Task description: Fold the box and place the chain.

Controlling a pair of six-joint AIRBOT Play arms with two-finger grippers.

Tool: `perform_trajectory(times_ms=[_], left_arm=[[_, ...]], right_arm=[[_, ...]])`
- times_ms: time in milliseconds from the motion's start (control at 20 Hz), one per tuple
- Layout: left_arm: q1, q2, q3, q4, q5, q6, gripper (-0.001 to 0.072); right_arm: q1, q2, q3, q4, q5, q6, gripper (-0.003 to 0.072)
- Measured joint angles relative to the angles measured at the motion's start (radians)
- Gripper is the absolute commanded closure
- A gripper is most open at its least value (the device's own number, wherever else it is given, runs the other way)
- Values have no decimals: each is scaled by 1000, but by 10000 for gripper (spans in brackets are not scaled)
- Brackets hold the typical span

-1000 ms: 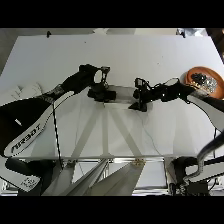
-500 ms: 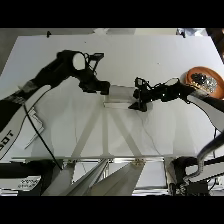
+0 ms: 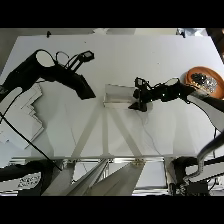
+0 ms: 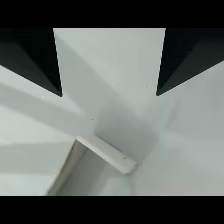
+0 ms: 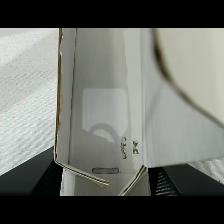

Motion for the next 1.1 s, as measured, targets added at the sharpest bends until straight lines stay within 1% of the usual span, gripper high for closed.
perform_trajectory(times_ms=[50,200,350,450,600,850,1100], left_arm=[[12,-17,-24,-37,10,152,15],[29,-96,-60,-167,32,477,12],[35,-185,-74,-301,72,647,12],[36,-225,-79,-369,90,737,12],[37,-252,-81,-428,96,864,12],[38,-265,-82,-460,68,975,12],[38,-267,-82,-483,20,1014,12]], right_arm=[[0,0,0,0,0,0,306],[0,0,0,0,0,0,306],[0,0,0,0,0,0,306],[0,0,0,0,0,0,306],[0,0,0,0,0,0,306],[0,0,0,0,0,-1,306],[0,0,0,0,0,0,306]])
